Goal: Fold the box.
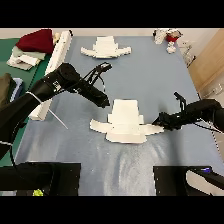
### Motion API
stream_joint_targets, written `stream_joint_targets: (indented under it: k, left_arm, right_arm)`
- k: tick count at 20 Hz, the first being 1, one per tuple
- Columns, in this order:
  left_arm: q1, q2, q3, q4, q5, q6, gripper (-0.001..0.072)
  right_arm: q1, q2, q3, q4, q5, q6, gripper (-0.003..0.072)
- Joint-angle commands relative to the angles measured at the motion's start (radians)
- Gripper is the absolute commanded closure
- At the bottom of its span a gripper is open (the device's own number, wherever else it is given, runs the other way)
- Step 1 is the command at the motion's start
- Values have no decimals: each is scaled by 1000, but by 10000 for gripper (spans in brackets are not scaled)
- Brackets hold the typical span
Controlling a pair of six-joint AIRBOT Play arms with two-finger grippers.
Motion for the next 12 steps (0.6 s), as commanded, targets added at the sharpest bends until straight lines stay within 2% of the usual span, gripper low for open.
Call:
stream_joint_targets:
  k: [1,2,3,4,8,12]
  left_arm:
    - [0,-1,1,-23,0,-1,696]
    - [0,-1,1,-39,-1,-1,696]
    - [0,-1,1,-50,-5,-1,696]
    - [0,0,1,-58,-11,-2,696]
    - [51,0,3,-74,-76,-31,696]
    - [227,0,-11,-85,-293,-57,696]
  right_arm:
    - [10,-98,52,70,-79,-98,394]
    - [23,-107,52,82,-75,-117,433]
    - [37,-109,52,86,-71,-140,609]
    - [51,-109,52,98,-70,-157,676]
    - [130,-97,48,124,-67,-195,683]
    - [211,50,-71,153,28,-204,684]
